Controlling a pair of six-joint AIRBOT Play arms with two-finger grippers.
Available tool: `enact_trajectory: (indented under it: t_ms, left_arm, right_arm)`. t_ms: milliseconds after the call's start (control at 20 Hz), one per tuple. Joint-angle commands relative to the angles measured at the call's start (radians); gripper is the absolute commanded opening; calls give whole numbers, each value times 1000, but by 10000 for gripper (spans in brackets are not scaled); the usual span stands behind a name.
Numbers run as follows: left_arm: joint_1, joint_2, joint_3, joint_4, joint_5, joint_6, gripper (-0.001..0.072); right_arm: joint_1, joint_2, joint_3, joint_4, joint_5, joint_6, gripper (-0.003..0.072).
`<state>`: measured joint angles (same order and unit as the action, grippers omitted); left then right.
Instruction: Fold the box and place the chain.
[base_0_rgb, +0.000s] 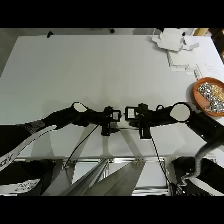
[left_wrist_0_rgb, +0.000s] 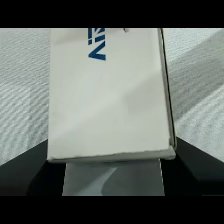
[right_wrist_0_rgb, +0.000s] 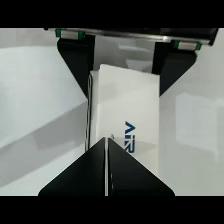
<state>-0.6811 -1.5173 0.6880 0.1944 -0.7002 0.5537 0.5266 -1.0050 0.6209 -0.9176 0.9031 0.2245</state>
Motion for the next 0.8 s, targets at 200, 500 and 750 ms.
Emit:
enact_trajectory:
  t_ms: [200,500,750]
  left_arm:
    - [0,0,0,0,0,0,389]
    - [0,0,0,0,0,0,389]
    - [0,1,0,0,0,0,389]
  right_arm:
    - [1,-95,-1,-3,35,30,25]
    - [1,-95,-11,-3,11,31,25]
    - [0,-92,-10,2,4,70,25]
